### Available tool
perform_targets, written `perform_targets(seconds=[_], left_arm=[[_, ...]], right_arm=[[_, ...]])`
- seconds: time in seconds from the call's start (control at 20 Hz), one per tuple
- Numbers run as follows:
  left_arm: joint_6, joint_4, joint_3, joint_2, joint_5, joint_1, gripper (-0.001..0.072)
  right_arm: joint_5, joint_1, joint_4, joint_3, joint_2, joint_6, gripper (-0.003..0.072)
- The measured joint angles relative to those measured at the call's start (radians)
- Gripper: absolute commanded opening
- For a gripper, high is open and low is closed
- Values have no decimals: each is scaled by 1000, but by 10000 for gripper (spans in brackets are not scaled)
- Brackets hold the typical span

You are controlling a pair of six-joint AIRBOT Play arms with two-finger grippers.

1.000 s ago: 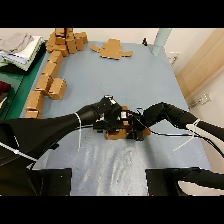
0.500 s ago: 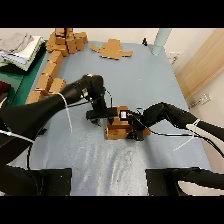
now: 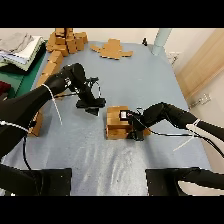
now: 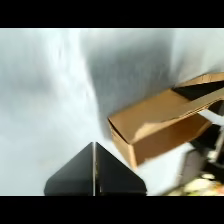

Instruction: Fold the box.

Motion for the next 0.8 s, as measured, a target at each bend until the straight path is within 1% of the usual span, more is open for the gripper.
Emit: perform_targets(seconds=[0.15,0.25,0.3,0.4,0.5,0.55,0.6,0.65,0.7,0.8], left_arm=[[229,9,-24,8,48,7,6],[360,12,-92,41,97,11,6],[417,11,-143,69,135,12,6],[554,-14,-280,151,242,13,7],[736,-97,-413,237,331,13,11],[835,-150,-467,270,355,13,13],[936,-204,-511,297,376,8,30],[1044,-255,-548,317,396,-1,399],[1147,-290,-576,328,409,-11,685],[1301,-340,-607,324,454,-35,690]], right_arm=[[0,0,0,0,0,0,513],[0,0,0,0,0,0,513],[0,0,0,0,0,0,513],[0,0,0,0,0,0,513],[0,0,0,0,0,0,513],[0,0,0,0,0,0,513],[0,0,0,0,0,0,513],[0,0,0,0,0,0,513],[0,0,0,0,0,0,513],[0,0,0,0,0,0,513]])
